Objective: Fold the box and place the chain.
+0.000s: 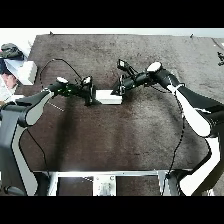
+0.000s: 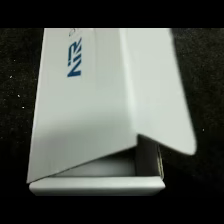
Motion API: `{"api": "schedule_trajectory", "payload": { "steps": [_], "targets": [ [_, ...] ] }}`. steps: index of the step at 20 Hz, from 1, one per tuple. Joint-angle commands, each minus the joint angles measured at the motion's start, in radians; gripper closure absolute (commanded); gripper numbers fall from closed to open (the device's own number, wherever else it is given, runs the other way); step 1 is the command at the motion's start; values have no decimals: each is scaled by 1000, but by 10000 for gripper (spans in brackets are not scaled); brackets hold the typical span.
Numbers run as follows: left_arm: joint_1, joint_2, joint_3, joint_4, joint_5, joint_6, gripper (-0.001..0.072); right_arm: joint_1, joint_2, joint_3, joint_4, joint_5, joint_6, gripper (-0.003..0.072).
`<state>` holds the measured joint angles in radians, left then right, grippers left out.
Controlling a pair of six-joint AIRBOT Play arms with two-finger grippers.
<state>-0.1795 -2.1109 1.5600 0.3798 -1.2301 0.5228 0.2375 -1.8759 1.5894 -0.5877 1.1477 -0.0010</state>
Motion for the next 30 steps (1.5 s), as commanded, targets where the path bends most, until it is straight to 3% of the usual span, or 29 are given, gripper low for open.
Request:
{"api": "schedule_trajectory", "payload": {
  "steps": [1,16,30],
  "targets": [
    [0,0,0,2,0,2,239,1,4,1,-26,-45,-3,383],
    [0,0,0,2,0,2,239,31,20,1,-150,-38,1,415],
    [0,0,0,2,0,2,239,31,5,-50,-150,19,27,412]
  ]
}}
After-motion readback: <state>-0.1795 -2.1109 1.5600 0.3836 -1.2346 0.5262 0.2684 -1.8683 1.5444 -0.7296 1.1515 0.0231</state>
